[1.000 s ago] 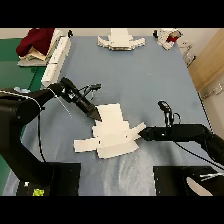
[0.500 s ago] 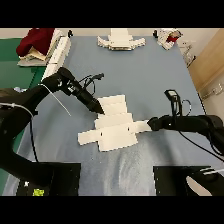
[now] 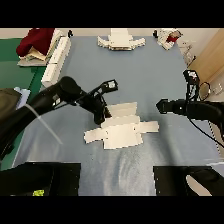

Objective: Fold the box.

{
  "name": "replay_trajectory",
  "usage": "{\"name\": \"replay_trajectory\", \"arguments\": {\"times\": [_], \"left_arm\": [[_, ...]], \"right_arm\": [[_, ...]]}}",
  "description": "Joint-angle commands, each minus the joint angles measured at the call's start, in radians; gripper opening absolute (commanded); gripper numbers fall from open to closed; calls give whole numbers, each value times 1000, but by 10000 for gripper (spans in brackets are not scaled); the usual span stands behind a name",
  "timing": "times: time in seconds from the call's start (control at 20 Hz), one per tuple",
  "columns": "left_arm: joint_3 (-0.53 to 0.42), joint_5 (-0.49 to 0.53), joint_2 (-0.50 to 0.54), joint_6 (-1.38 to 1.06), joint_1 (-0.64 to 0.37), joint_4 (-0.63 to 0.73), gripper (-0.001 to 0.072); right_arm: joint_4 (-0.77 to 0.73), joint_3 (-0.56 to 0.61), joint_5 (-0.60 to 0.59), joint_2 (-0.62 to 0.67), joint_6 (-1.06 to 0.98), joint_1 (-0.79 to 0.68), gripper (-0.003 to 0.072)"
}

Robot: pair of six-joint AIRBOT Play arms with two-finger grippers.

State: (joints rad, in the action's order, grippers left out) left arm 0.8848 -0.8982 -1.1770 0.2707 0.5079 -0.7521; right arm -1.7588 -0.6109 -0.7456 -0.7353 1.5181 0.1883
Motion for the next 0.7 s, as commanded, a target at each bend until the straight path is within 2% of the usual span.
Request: {"name": "replay_trajectory", "arguments": {"times": [0.0,0.1,0.25,0.45,0.65], "left_arm": [[-204,361,175,-117,114,-11,7],[-285,435,232,-164,170,-11,7],[-336,439,232,-171,231,-11,10],[-338,406,179,-171,243,-12,12],[-338,375,174,-169,238,-11,12]], "right_arm": [[8,-8,0,-8,-11,-4,575],[7,-8,0,-12,-11,-4,575],[7,-8,2,-13,-20,-4,575],[5,-8,0,-13,-26,-4,575],[-1,-8,0,-13,-26,-4,575]]}}
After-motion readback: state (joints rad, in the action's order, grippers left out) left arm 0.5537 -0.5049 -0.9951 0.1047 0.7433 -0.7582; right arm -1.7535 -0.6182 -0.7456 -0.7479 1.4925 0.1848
